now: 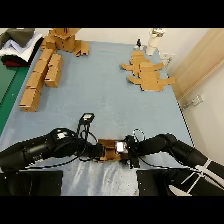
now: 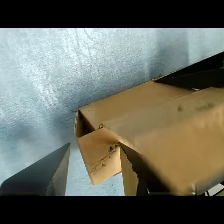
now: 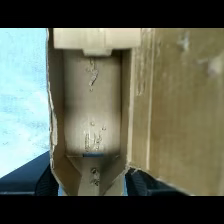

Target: Fold the box.

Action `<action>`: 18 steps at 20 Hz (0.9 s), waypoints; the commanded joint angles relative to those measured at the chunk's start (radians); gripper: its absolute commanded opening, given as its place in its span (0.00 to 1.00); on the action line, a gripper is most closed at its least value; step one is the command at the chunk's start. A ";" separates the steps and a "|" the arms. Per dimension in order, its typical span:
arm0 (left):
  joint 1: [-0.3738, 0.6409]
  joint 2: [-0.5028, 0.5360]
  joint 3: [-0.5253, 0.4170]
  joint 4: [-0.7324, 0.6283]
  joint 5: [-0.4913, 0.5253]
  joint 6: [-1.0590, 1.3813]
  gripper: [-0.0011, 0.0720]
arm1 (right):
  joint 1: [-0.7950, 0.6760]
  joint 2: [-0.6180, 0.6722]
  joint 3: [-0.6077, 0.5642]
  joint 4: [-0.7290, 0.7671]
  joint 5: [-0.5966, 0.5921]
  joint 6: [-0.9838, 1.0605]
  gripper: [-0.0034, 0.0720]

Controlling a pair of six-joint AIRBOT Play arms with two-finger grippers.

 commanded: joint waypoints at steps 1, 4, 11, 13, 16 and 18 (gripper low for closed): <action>-0.051 -0.063 0.061 0.043 -0.066 -0.073 0.68 | 0.000 0.000 0.000 0.000 0.000 0.000 0.69; -0.081 -0.120 0.109 0.056 -0.068 -0.126 0.68 | 0.000 0.000 0.000 0.000 0.000 0.000 0.69; -0.086 -0.204 0.211 0.103 -0.179 -0.203 0.68 | 0.000 0.000 0.000 0.000 0.000 0.000 0.69; -0.086 -0.234 0.234 0.107 -0.219 -0.203 0.68 | 0.000 0.000 0.000 0.000 0.000 0.000 0.69; -0.098 -0.275 0.248 0.118 -0.232 -0.211 0.68 | 0.000 0.000 0.000 0.000 0.000 0.000 0.69; -0.104 -0.304 0.251 0.122 -0.231 -0.212 0.68 | 0.000 0.000 0.000 0.000 0.000 0.000 0.69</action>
